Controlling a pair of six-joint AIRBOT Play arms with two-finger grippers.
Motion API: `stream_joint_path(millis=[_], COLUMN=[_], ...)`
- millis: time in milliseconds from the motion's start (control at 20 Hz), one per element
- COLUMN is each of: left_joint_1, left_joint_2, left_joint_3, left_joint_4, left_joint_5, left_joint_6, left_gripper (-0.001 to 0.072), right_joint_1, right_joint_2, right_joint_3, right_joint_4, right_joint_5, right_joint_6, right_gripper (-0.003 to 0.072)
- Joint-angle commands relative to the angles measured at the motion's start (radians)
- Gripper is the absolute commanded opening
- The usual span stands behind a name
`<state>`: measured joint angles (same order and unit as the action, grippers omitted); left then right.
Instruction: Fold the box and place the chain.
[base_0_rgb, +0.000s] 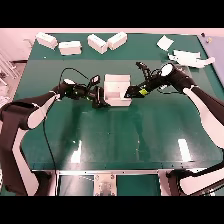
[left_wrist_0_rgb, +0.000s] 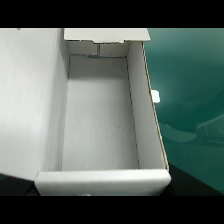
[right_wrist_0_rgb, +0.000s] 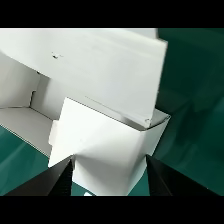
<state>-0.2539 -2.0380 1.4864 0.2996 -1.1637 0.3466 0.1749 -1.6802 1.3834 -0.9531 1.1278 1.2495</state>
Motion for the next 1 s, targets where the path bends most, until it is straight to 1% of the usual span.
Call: stream_joint_path(millis=[0,300,600,950], left_joint_1=[0.000,0.000,0.000,0.000], left_joint_2=[0.000,0.000,0.000,0.000], left_joint_3=[0.000,0.000,0.000,0.000], left_joint_4=[0.000,0.000,0.000,0.000], left_joint_5=[-0.004,-0.007,-0.008,-0.008], left_joint_6=[0.000,0.000,0.000,-0.002], left_gripper=[0.0534,0.0534,0.0534,0.0534], right_joint_1=[0.004,0.011,0.031,0.033], right_joint_2=[0.000,-0.006,-0.049,-0.052], right_joint_3=[0.000,-0.005,-0.004,-0.004], right_joint_4=[0.002,-0.002,-0.026,-0.032], right_joint_5=[-0.013,-0.063,-0.070,-0.089], right_joint_6=[0.000,0.035,0.056,0.056], right_gripper=[0.0522,0.0520,0.0502,0.0500])
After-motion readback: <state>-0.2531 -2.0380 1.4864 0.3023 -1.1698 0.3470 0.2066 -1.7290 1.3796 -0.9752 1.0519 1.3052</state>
